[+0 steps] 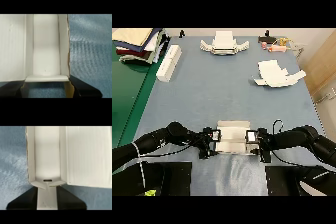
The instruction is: Fold the box.
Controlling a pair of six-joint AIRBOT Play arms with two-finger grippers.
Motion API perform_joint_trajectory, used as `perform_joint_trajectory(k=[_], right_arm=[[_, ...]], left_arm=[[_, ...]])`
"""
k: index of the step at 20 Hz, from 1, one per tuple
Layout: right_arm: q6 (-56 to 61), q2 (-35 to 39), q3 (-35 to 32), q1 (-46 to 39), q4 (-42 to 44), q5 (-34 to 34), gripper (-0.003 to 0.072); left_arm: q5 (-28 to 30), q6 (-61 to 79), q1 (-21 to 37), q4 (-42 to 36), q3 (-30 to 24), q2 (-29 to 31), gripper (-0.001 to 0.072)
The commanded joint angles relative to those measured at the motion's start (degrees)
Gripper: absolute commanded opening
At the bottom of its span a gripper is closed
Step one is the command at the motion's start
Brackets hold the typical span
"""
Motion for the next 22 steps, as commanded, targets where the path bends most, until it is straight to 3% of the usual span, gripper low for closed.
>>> perform_joint_trajectory(k=[1, 4, 7, 10, 11, 13, 15, 19, 20, 22], right_arm=[[-5.0, -1.4, -0.1, 0.0, 3.6, 1.2, 0.0217], [-5.0, -1.5, -0.1, 0.0, 4.7, 1.7, 0.0158], [-5.0, -1.9, -0.1, 0.0, 5.2, 3.5, 0.0172], [-5.0, -3.9, -0.1, 0.2, 7.4, 3.7, 0.0549], [-5.0, -4.8, -0.1, 0.5, 7.5, 3.7, 0.0630], [-5.0, -5.7, -0.1, 0.7, 7.2, 3.7, 0.0712], [-4.7, -5.7, -0.1, 0.7, 7.0, 3.7, 0.0711], [-0.1, -5.7, 0.2, 0.7, 5.2, 3.6, 0.0706], [1.9, -5.7, 0.6, 0.7, 4.5, 3.4, 0.0640], [10.0, -5.7, 2.8, 0.7, 0.5, 0.7, 0.0207]], left_arm=[[0.0, 0.0, 0.0, 0.0, 0.0, 0.0, 0.0338], [0.0, 0.0, 0.0, 0.0, 0.0, 0.0, 0.0338], [0.0, 0.0, 0.0, 0.0, 0.0, 0.0, 0.0337], [0.0, 0.0, 0.0, 0.0, 0.0, 0.0, 0.0337], [0.0, 0.0, 0.0, 0.0, 0.0, 0.0, 0.0337], [0.0, 0.0, 0.0, 0.0, 0.0, 0.0, 0.0337], [0.0, 0.0, 0.0, 0.0, 0.0, 0.0, 0.0338], [0.0, 0.0, 0.0, 0.0, 0.0, 0.0, 0.0337], [0.0, 0.0, 0.0, 0.0, 0.0, 0.0, 0.0337], [0.0, 0.0, 0.0, 0.0, 0.0, 0.0, 0.0337]])
